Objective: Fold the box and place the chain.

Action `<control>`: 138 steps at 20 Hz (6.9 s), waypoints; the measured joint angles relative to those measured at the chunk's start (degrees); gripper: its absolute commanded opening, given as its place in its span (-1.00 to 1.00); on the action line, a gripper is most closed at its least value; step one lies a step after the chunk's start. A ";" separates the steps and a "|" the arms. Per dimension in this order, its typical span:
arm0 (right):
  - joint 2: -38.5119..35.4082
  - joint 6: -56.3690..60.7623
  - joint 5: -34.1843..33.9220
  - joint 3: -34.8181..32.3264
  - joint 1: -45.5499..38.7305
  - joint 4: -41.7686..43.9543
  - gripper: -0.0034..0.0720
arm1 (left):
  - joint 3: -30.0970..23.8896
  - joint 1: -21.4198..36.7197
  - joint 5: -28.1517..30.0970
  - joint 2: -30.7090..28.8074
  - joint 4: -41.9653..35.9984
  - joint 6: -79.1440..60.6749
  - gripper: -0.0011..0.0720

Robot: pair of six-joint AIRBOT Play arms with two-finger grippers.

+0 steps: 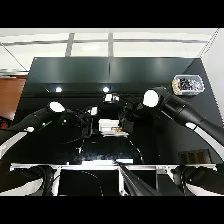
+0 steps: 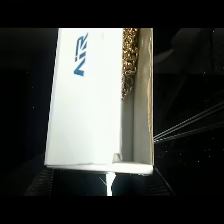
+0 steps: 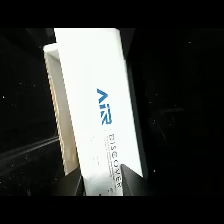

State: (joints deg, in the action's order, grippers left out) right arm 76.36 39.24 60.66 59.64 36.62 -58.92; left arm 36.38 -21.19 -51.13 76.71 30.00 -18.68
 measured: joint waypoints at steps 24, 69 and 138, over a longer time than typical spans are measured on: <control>0.00 0.44 2.64 -1.33 1.33 0.00 -0.07 | 0.00 -0.04 -0.24 0.02 0.11 -0.04 0.40; -0.11 27.67 -2.38 -11.82 -11.56 32.37 -0.87 | 0.00 0.17 0.00 -1.36 1.09 0.26 0.99; -17.25 31.76 -1.07 -9.60 -35.87 19.65 -0.87 | 80.85 39.95 -6.38 44.44 47.04 85.77 0.98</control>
State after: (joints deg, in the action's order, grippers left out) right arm 59.11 71.00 59.59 50.04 0.75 -39.27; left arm 117.23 18.76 -57.52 121.14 77.03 67.09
